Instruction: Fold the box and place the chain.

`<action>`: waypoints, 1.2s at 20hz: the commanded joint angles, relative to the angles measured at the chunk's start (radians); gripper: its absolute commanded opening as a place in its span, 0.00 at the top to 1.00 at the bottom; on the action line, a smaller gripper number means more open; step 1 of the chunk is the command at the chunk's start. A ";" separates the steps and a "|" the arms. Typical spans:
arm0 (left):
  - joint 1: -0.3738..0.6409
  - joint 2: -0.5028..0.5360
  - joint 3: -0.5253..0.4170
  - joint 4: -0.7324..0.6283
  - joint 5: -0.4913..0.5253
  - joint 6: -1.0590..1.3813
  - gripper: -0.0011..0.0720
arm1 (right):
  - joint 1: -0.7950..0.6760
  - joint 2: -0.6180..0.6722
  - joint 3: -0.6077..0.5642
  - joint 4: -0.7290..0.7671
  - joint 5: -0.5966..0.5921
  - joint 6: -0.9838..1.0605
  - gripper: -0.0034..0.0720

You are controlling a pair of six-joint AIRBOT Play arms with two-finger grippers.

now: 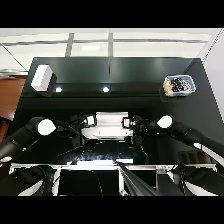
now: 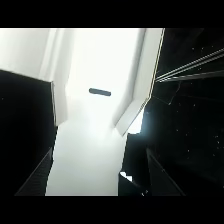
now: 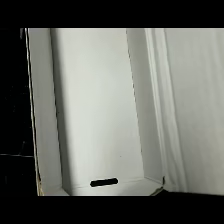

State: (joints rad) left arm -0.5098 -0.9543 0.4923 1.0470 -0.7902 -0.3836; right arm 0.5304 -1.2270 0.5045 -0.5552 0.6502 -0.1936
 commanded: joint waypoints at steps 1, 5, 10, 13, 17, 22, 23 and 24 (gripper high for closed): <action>-0.014 -0.047 0.002 -0.057 0.081 0.018 0.02 | 0.000 0.000 0.000 0.000 0.000 0.000 0.22; -0.015 -0.097 0.007 -0.065 0.061 0.038 0.03 | 0.000 0.000 0.000 0.000 0.000 0.000 0.22; -0.018 -0.103 0.010 -0.088 0.121 0.105 0.14 | 0.000 0.000 0.000 0.000 0.000 0.000 0.22; -0.037 -0.103 0.010 -0.097 0.132 0.126 0.21 | 0.000 0.000 0.000 0.000 0.000 0.000 0.22; -0.088 -0.103 0.013 -0.094 0.133 0.134 0.68 | 0.000 0.000 0.000 0.000 0.000 0.000 0.22; -0.086 -0.102 0.016 -0.095 0.140 0.132 0.69 | 0.000 0.000 0.000 0.000 0.000 0.000 0.22; -0.086 -0.102 0.016 -0.095 0.147 0.124 0.77 | 0.000 0.000 0.000 0.000 0.000 0.000 0.22; -0.085 -0.102 0.016 -0.095 0.161 0.111 0.77 | 0.000 0.000 0.000 0.000 0.000 0.000 0.22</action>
